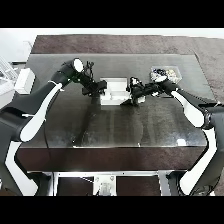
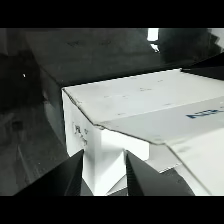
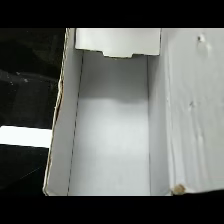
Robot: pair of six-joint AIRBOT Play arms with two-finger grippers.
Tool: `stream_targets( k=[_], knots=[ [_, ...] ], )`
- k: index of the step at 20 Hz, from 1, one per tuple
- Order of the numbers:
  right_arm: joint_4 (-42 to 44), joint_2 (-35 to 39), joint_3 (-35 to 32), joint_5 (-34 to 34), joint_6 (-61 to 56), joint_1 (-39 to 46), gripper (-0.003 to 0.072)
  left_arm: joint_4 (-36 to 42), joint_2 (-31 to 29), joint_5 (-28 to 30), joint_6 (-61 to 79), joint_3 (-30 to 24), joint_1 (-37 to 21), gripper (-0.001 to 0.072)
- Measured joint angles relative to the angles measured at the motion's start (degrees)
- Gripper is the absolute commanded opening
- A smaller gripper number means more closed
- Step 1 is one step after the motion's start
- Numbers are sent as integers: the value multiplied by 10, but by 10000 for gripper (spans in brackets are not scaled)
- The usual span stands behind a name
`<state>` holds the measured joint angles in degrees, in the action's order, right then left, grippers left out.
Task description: Fold the box and place the chain.
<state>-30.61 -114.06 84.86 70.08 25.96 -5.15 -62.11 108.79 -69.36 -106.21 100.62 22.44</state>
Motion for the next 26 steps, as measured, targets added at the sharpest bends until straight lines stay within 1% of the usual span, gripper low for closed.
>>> stream_targets(
  k=[4,11,26],
  knots=[
    [0,0,0,0,1,0,582,-14,9,-19,-8,18,3,319],
    [0,0,0,0,1,0,582,-29,12,-32,-13,28,4,320],
    [0,0,0,0,0,0,582,-27,21,-23,-4,32,5,320]
  ],
)
